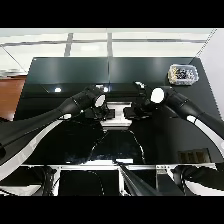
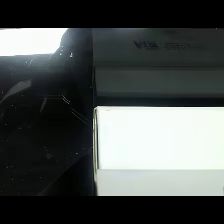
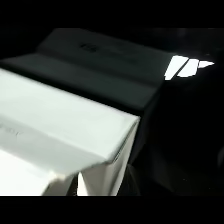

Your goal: Fold the box and place the chain.

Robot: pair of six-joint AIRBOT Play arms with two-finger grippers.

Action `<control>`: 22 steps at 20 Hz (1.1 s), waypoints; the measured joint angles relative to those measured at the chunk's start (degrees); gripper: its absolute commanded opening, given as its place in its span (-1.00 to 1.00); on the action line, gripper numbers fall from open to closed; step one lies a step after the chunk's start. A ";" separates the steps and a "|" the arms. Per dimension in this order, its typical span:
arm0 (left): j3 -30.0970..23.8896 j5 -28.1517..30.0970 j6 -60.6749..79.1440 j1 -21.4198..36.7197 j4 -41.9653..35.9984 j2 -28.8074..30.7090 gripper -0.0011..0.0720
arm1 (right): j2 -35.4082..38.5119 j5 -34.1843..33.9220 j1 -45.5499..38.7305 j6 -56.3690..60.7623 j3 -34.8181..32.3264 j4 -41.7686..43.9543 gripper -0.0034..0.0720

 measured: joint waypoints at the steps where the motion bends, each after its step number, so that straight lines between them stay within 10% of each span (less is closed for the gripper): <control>1: 0.00 0.00 0.00 0.00 0.00 0.00 -0.89 | -0.35 -0.26 0.87 2.54 0.50 -2.05 -0.02; 14: -0.02 0.00 0.00 0.00 -0.02 0.00 -0.89 | -7.72 7.34 9.94 24.13 8.31 -21.24 -0.23; 16: 0.00 0.00 0.00 0.00 -0.02 0.00 -0.89 | -8.07 7.67 10.32 25.81 8.46 -21.92 -0.87; 21: 0.00 0.02 0.00 0.00 -0.11 -0.02 -0.89 | -8.35 8.00 10.75 28.50 8.57 -22.71 -0.86; 22: 0.00 0.00 0.00 0.00 -0.07 -0.02 -0.89 | -8.35 8.04 10.80 28.81 8.57 -22.77 -0.61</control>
